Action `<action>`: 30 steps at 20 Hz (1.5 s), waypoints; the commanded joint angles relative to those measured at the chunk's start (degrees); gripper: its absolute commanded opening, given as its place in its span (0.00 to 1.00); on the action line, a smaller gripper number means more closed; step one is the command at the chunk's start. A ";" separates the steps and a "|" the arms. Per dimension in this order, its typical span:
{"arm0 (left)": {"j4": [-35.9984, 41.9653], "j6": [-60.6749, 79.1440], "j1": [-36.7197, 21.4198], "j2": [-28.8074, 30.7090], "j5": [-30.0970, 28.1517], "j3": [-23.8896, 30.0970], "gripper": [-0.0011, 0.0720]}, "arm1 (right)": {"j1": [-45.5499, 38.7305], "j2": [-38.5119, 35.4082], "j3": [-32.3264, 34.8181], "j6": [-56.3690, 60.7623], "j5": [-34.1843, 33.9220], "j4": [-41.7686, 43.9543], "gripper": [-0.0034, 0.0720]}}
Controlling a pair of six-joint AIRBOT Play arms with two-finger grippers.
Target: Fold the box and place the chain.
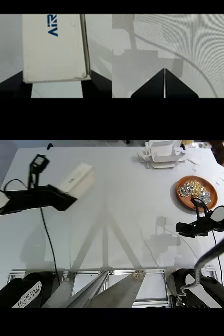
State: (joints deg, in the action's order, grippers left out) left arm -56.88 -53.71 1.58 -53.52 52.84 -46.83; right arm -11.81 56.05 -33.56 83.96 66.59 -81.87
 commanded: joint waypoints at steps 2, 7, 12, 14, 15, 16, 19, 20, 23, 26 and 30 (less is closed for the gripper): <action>-15.56 -17.64 -11.56 -0.50 4.46 1.16 0.03 | -0.04 0.02 0.00 0.04 0.00 0.02 0.07; -18.91 -18.82 -15.93 -4.20 8.41 3.56 0.23 | -0.04 0.02 0.00 0.04 0.02 0.02 0.07; -20.17 -22.10 -15.96 -7.02 11.87 4.15 0.23 | -0.04 0.02 0.00 0.04 0.02 0.02 0.07; -20.15 -22.86 -15.93 -7.78 12.00 5.07 0.23 | -0.04 0.02 0.00 0.04 0.00 0.02 0.07; -20.17 -22.86 -15.96 -8.13 12.22 5.51 0.24 | -0.04 0.02 0.00 0.04 0.00 0.02 0.07; -20.22 -22.86 -15.96 -8.48 12.59 5.97 0.28 | -0.04 0.02 0.00 0.04 0.00 0.02 0.07; -20.46 -22.84 -15.96 -8.57 13.46 7.39 0.78 | -0.04 0.02 0.00 0.04 0.02 0.02 0.07; -20.83 -22.80 -15.93 -8.55 14.01 7.41 0.81 | -0.04 0.02 0.00 0.04 0.00 0.02 0.07; -21.09 -22.82 -15.93 -8.52 14.47 7.41 0.92 | -0.04 0.02 0.00 0.04 0.00 0.02 0.07; -21.11 -22.84 -15.91 -8.20 14.78 7.41 0.97 | -0.04 0.02 0.00 0.04 0.00 0.02 0.07; -23.39 -22.86 -15.89 -5.97 16.09 7.41 0.97 | -0.04 0.02 0.00 0.04 0.00 0.02 0.07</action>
